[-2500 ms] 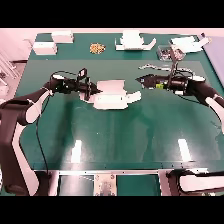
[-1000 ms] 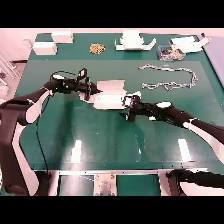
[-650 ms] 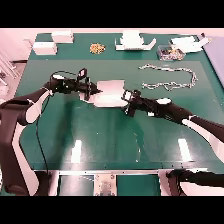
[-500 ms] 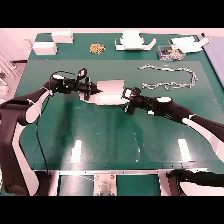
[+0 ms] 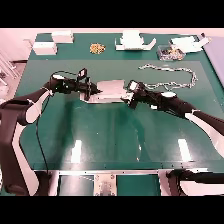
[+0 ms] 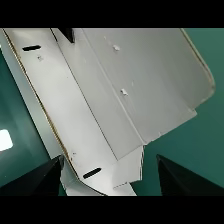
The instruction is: Fold the box and place the chain.
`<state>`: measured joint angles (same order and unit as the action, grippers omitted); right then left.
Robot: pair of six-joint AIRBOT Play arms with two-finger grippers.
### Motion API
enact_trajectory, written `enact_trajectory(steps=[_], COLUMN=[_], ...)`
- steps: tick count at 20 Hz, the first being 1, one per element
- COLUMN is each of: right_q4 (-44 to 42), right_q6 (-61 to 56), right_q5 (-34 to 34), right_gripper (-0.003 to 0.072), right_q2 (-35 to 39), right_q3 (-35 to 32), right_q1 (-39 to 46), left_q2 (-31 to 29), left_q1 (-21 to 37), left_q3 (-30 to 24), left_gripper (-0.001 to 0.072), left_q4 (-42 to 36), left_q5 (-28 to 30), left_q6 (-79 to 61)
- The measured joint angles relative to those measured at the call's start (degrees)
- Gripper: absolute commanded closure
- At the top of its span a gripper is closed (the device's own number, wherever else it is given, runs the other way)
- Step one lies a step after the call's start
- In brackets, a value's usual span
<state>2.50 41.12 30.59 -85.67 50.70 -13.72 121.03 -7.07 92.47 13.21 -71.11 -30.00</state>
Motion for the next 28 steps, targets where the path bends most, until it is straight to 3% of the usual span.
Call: enact_trajectory(steps=[13, 20, 28], right_q4=[8.96, 16.33, 19.1], right_q6=[-4.68, -8.46, -10.34], right_q5=[18.16, 24.13, 29.86], right_gripper=[-0.0007, -0.0007, -0.0007], right_q2=[-10.54, -15.02, -19.69], right_q3=[11.56, 17.18, 23.32], right_q1=[7.06, 7.69, 7.76], left_q2=[-0.02, -0.02, -0.02], left_q1=[0.0, 0.0, 0.02], left_q3=[0.0, 0.0, 0.0], left_gripper=[0.069, 0.069, 0.069], left_q4=[0.61, 0.68, 0.72], left_q5=[-0.09, -0.09, -0.09], left_q6=[0.02, 0.02, 0.02])
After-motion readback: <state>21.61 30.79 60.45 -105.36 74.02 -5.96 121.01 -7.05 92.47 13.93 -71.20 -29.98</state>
